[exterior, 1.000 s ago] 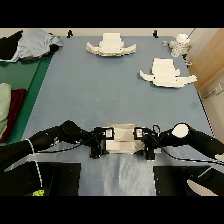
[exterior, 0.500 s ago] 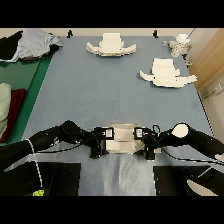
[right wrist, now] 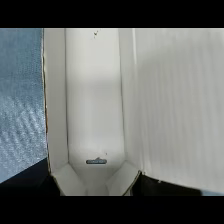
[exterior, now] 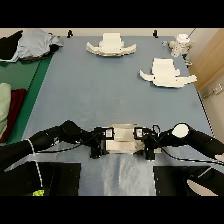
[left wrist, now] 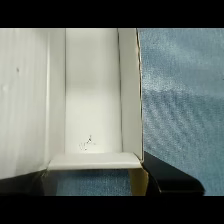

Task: Fold the box.

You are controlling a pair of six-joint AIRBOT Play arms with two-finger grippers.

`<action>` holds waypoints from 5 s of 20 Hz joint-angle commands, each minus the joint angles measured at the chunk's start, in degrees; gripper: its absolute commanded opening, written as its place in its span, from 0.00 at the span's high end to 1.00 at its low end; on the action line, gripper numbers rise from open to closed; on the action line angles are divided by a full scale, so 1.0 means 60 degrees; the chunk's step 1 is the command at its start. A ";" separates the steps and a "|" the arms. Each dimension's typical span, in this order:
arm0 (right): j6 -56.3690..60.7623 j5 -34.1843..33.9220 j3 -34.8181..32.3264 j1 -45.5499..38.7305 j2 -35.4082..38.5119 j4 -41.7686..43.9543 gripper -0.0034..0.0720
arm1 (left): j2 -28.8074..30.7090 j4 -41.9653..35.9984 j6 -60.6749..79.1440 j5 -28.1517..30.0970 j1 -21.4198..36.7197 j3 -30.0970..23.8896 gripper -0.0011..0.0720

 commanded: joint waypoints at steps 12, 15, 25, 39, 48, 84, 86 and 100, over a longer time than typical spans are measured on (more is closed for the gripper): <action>0.3923 0.0069 0.0018 -0.0004 0.1800 -0.3665 0.01 | 0.0000 0.0004 0.0000 0.0004 -0.0004 0.0011 0.35; 0.6171 0.0481 0.0029 -0.0004 0.2696 -0.5078 0.01 | 0.0000 0.0000 0.0000 0.0004 -0.0004 0.0011 0.35; 1.3825 0.2342 0.1308 0.0029 0.3628 -0.0098 0.42 | 0.0000 0.0000 0.0000 0.0004 -0.0004 0.0011 0.35; 1.0826 -0.1326 0.2004 0.0029 -0.2084 0.1767 0.43 | 0.0000 0.0004 0.0000 0.0004 -0.0004 0.0011 0.35; 1.0375 -0.1067 0.2025 0.0025 -0.2036 0.1756 0.43 | 0.0000 0.0000 0.0000 0.0004 -0.0004 0.0011 0.35; 0.4685 -0.0576 -0.0280 0.1617 0.2852 -0.3894 0.09 | 0.0000 0.0000 0.0000 0.0004 -0.0004 0.0011 0.35; 0.4564 -0.0874 -0.0280 0.1617 0.2783 -0.3814 0.10 | 0.0000 0.0000 0.0000 0.0004 -0.0004 0.0011 0.35; 0.4532 -0.0973 -0.0280 0.1858 0.2659 -0.3166 0.85 | 0.0000 0.0000 0.0000 0.0004 -0.0004 0.0011 0.35</action>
